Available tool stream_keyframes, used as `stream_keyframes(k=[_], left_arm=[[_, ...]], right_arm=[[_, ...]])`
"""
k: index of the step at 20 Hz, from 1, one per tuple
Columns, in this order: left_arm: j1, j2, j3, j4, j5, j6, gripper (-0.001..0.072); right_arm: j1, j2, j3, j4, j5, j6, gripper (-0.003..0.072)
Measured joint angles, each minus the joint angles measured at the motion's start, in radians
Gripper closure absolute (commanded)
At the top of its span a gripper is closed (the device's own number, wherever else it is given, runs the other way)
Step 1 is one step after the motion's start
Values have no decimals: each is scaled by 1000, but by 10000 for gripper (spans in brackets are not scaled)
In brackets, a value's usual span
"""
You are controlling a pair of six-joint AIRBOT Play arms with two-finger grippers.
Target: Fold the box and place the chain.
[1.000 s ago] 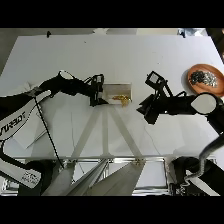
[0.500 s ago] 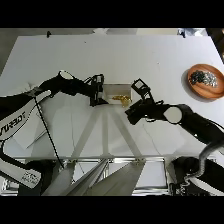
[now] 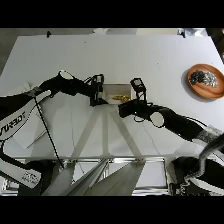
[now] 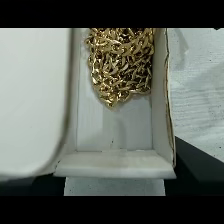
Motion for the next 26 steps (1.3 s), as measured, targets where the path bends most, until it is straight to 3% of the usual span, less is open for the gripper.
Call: stream_keyframes(k=[7,23,26], left_arm=[[0,0,0,0,0,0,383],[0,0,0,0,0,0,383],[0,0,0,0,0,0,383]], right_arm=[[-13,-7,0,-19,-16,52,313],[-61,-7,0,-79,183,61,308],[-61,-7,0,-84,175,61,305]])
